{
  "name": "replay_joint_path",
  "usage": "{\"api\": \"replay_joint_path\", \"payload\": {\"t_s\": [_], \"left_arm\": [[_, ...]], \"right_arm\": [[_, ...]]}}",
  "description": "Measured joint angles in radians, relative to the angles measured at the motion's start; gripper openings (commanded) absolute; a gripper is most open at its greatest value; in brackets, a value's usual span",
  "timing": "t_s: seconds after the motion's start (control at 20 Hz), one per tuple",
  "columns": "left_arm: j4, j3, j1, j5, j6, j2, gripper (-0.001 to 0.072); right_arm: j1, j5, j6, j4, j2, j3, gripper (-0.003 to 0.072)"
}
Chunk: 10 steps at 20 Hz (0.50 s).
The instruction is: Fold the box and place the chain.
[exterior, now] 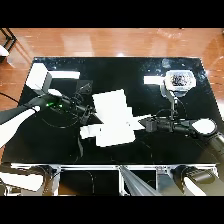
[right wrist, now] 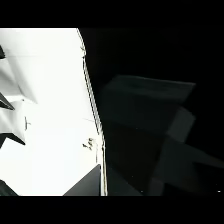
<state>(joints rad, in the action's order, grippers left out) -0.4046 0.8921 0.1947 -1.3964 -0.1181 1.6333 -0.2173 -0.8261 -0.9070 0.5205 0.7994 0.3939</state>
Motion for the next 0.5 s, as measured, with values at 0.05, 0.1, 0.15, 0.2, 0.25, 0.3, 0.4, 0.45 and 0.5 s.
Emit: {"api": "replay_joint_path", "payload": {"t_s": [0.05,0.1,0.15,0.2,0.25,0.3,0.4,0.45,0.5], "left_arm": [[-0.023,0.011,0.004,0.0,-0.009,0.0,0.0413],[-0.044,0.021,0.008,0.0,-0.017,0.0,0.0413],[-0.062,0.032,0.011,0.0,-0.024,0.0,0.0413],[-0.072,0.042,0.014,0.0,-0.03,0.0,0.0413],[-0.081,0.052,0.018,0.0,-0.035,0.0,0.0413],[-0.089,0.061,0.021,0.0,-0.037,0.0,0.0413],[-0.096,0.074,0.027,0.003,-0.043,0.0,0.0413],[-0.098,0.079,0.031,0.008,-0.044,0.001,0.0413],[-0.099,0.082,0.035,0.015,-0.045,0.001,0.0413]], "right_arm": [[0.0,-0.001,0.0,0.003,0.0,0.0,0.0021],[0.0,-0.003,0.0,0.007,0.0,0.0,0.0022],[0.0,-0.004,-0.001,0.008,0.0,0.0,0.0022],[0.0,-0.004,-0.001,0.009,0.0,0.0,0.0022],[0.0,-0.004,-0.001,0.012,0.0,0.0,0.0022],[0.0,-0.005,-0.001,0.013,0.0,0.0,0.0022],[0.0,-0.005,-0.002,0.014,0.0,0.0,0.0022],[0.0,-0.006,-0.002,0.015,0.0,0.0,0.0021],[0.0,-0.006,-0.002,0.015,0.0,0.0,0.0021]]}}
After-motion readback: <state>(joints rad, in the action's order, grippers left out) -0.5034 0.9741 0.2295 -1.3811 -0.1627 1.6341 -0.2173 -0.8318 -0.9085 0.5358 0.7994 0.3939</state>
